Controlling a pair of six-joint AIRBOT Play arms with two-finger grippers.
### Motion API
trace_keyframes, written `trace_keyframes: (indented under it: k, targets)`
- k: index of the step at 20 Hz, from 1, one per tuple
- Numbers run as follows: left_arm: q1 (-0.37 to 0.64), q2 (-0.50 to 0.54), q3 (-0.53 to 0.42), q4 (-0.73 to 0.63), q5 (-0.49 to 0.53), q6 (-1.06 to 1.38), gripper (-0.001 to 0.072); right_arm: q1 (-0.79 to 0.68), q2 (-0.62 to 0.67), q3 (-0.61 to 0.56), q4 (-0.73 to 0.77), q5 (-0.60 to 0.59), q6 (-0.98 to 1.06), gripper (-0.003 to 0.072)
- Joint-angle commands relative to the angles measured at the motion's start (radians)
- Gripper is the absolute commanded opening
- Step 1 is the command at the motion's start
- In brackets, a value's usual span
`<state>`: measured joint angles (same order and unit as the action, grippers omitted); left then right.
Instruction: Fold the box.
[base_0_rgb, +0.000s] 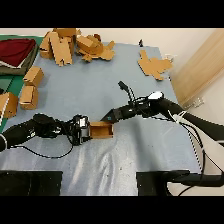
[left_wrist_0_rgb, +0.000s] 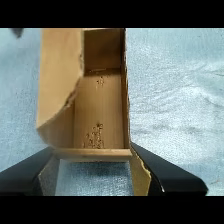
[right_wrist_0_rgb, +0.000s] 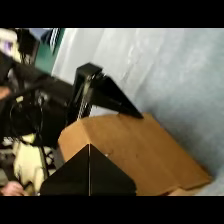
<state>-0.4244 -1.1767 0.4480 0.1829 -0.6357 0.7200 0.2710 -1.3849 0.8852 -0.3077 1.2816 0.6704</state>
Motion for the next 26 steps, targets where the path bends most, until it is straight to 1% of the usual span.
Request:
trace_keyframes:
  k: [1, 3, 6, 8, 10, 14, 18, 19, 20, 22, 23, 24, 25, 26]
  targets:
    - [0.0, 0.0, 0.0, 0.0, 0.0, 0.0, 0.0522, 0.043, 0.084, 0.002, -0.216, -0.021, -0.053, -0.0001]
    - [0.0, 0.0, 0.0, 0.0, 0.0, 0.0, 0.0522, 0.047, 0.097, 0.003, -0.292, -0.097, -0.039, -0.0001]
    - [0.0, 0.0, 0.0, 0.0, 0.0, 0.0, 0.0522, 0.047, 0.094, 0.003, -0.326, -0.185, -0.064, -0.0001]
    - [0.0, 0.0, 0.0, 0.0, 0.0, 0.0, 0.0522, 0.047, 0.094, 0.003, -0.328, -0.215, -0.089, -0.0001]
    - [0.0, 0.0, 0.0, 0.0, 0.0, 0.0, 0.0522, 0.059, 0.094, 0.002, -0.346, -0.216, -0.097, -0.0001]
    - [0.0, 0.0, 0.0, 0.0, -0.001, 0.0, 0.0522, 0.172, 0.095, -0.013, -0.363, -0.241, -0.152, 0.0]
    - [0.0, 0.0, 0.0, 0.0, -0.001, 0.0, 0.0522, 0.306, 0.105, -0.012, -0.456, -0.354, -0.227, 0.0002]
    - [0.0, 0.0, 0.0, 0.0, -0.001, 0.0, 0.0522, 0.325, 0.108, -0.012, -0.482, -0.363, -0.24, 0.0033]
    - [0.0, 0.0, 0.0, 0.0, 0.0, 0.0, 0.0522, 0.336, 0.11, -0.012, -0.499, -0.365, -0.255, 0.0095]
    - [0.0, 0.0, 0.0, 0.0, -0.001, 0.0, 0.0522, 0.345, 0.117, -0.011, -0.525, -0.367, -0.283, 0.0101]
    - [0.0, 0.0, 0.0, 0.0, -0.001, 0.0, 0.0522, 0.348, 0.126, -0.011, -0.545, -0.375, -0.3, 0.0132]
    - [0.0, 0.0, 0.0, 0.0, -0.002, 0.0, 0.0522, 0.348, 0.135, -0.008, -0.563, -0.383, -0.307, 0.0211]
    - [0.0, 0.0, 0.0, 0.0, -0.002, 0.0, 0.0522, 0.348, 0.145, -0.003, -0.574, -0.382, -0.306, 0.0236]
    - [0.0, 0.0, 0.0, 0.0, -0.002, 0.0, 0.0522, 0.348, 0.154, 0.002, -0.561, -0.383, -0.305, 0.0236]
